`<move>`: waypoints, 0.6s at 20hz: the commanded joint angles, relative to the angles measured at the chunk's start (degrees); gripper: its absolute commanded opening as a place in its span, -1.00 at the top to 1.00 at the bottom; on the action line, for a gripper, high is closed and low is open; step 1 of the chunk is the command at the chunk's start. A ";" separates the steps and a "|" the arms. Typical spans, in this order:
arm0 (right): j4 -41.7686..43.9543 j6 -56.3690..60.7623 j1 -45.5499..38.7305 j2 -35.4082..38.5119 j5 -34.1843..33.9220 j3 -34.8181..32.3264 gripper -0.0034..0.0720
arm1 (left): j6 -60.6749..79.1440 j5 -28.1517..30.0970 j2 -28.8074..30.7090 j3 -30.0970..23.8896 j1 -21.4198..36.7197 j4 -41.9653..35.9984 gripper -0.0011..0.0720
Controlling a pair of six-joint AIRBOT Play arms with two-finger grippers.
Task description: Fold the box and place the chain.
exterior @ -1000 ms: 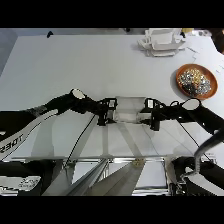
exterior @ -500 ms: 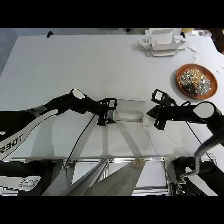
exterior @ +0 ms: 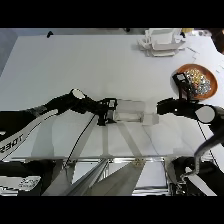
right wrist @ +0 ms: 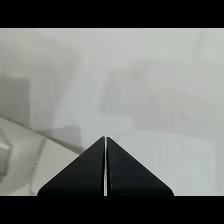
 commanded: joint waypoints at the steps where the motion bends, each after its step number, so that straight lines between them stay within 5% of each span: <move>1: -4.61 12.76 0.00 -7.19 3.89 -0.02 0.86 | 0.00 0.00 0.00 0.00 0.04 0.00 0.40; 12: 7.58 7.28 0.07 -11.80 8.26 -0.04 0.86 | 0.00 0.00 0.00 0.00 0.04 0.00 0.40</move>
